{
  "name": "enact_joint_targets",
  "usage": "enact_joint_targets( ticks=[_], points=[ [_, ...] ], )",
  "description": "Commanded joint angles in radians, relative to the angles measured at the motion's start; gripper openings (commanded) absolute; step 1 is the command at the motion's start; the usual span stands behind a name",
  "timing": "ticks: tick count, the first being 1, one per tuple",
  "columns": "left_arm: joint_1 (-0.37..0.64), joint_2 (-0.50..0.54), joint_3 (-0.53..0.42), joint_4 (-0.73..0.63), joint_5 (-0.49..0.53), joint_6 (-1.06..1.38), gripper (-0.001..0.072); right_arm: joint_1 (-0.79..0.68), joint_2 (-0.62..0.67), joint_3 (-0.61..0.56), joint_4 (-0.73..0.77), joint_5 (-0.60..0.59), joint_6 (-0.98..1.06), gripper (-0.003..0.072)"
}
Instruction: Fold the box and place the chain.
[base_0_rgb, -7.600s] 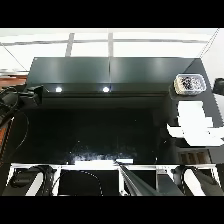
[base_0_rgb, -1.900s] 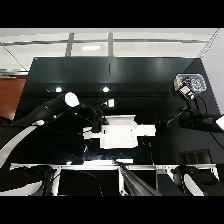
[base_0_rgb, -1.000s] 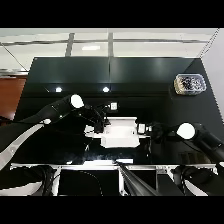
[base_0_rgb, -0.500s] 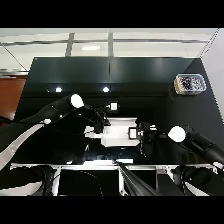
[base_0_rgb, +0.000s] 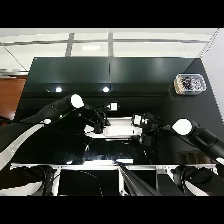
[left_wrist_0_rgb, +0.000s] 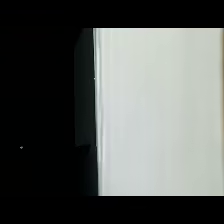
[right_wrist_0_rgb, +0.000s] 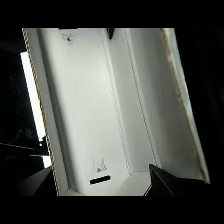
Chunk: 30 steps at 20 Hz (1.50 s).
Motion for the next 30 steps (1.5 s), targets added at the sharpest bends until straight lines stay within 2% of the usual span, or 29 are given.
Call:
enact_joint_targets(
  ticks=[1, 7, 15, 18, 21, 26, 30],
  points=[
    [0.000, 0.000, 0.000, 0.000, 0.001, 0.000, 0.0030, -0.021, 0.000, 0.008, 0.036, -0.019, -0.040, 0.0715],
    [0.000, 0.000, 0.000, 0.000, 0.001, 0.001, 0.0031, -0.060, -0.001, 0.008, 0.035, -0.044, -0.039, 0.0715],
    [0.000, 0.000, 0.000, 0.000, 0.002, 0.000, 0.0030, -0.079, -0.018, 0.002, 0.044, 0.043, -0.074, 0.0715],
    [0.000, 0.000, 0.000, 0.001, 0.002, 0.001, 0.0030, -0.081, -0.047, -0.002, 0.118, 0.026, -0.152, 0.0715],
    [0.000, 0.000, 0.000, 0.015, 0.003, 0.001, 0.0030, -0.080, -0.058, -0.002, 0.203, 0.057, -0.233, 0.0715],
    [0.000, 0.000, 0.000, 0.016, 0.009, 0.001, 0.0030, -0.078, -0.089, -0.006, 0.203, 0.117, -0.240, 0.0715],
    [0.000, 0.000, 0.000, 0.016, 0.009, 0.001, 0.0030, -0.075, -0.091, -0.046, 0.193, 0.111, -0.265, 0.0715]
  ],
)
